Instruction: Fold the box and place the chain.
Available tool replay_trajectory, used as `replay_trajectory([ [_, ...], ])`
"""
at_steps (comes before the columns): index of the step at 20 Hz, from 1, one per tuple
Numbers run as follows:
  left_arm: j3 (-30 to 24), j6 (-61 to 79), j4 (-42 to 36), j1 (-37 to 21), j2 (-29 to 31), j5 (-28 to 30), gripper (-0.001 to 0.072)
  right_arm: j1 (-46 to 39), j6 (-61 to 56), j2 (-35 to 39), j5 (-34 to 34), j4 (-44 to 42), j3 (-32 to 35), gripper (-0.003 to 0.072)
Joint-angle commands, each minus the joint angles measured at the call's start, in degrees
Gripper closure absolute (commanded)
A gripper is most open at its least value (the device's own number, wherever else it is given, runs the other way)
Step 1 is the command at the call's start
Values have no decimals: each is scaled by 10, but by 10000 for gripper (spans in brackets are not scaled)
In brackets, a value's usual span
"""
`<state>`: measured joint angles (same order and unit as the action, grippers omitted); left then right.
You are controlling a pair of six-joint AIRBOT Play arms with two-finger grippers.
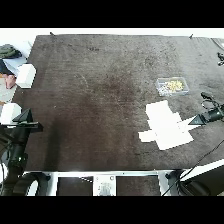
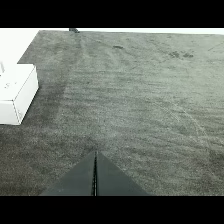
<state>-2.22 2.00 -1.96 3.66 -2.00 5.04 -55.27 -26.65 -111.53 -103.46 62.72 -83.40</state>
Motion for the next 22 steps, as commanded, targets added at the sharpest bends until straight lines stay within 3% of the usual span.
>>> replay_trajectory([
  [1, 0, 0, 0, 0, 0, 0, 696, 2, 5, 44, 0, -95, 83, 699],
  [3, 0, 0, 0, 0, 0, 0, 697, 12, 15, 90, 5, -165, 146, 700],
  [7, 0, 0, 0, 0, 0, 0, 696, 82, 76, 204, 133, -278, 284, 700],
  [9, 0, 0, 0, 0, 0, 0, 696, 143, 99, 235, 163, -344, 327, 700],
  [12, 3, 0, 0, 0, 0, 0, 696, 256, 75, 245, 212, -411, 345, 700],
  [15, 3, 0, 0, 0, 0, -6, 696, 361, 52, 245, 323, -449, 345, 700],
  [20, 3, 0, 1, 0, 0, -66, 694, 433, 15, 245, 476, -467, 345, 700],
  [21, 3, 1, 6, 0, 0, -83, 584, 436, 15, 245, 504, -467, 345, 700],
  [22, 3, 0, 7, 0, 0, -98, 325, 435, 15, 245, 514, -471, 345, 701],
])
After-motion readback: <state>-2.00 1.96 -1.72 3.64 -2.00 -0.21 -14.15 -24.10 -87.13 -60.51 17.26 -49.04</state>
